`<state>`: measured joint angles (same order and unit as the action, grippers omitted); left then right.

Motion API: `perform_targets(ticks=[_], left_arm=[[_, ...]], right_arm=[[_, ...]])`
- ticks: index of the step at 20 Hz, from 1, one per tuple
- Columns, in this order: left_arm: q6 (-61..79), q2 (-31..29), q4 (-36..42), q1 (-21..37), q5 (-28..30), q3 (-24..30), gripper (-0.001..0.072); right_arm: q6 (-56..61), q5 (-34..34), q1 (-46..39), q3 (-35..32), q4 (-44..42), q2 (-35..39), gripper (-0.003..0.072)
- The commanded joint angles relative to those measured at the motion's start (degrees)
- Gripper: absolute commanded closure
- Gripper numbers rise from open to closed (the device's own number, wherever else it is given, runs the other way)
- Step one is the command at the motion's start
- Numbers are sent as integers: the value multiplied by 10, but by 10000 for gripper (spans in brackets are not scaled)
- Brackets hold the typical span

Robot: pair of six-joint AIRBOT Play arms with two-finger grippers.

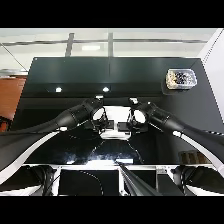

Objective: Fold the box and place the chain.

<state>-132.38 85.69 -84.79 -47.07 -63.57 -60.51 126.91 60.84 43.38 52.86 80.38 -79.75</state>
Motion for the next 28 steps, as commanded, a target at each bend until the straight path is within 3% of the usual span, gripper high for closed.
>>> perform_targets(ticks=[1,16,18,24,25,27,28], left_arm=[[0,0,-1,0,1,0,682],[0,0,0,0,1,0,681],[-1,0,0,0,1,0,681],[-1,0,0,0,1,0,681],[-1,0,0,0,1,0,682],[-1,0,0,0,1,0,681],[-1,0,0,0,1,0,682]], right_arm=[[11,5,8,7,8,-10,504],[23,-1,5,27,30,-11,502],[23,0,6,27,36,-12,644],[23,9,7,27,43,-12,643],[23,9,7,27,43,-12,602],[26,18,6,27,43,-12,328],[26,25,6,27,46,-12,249]])
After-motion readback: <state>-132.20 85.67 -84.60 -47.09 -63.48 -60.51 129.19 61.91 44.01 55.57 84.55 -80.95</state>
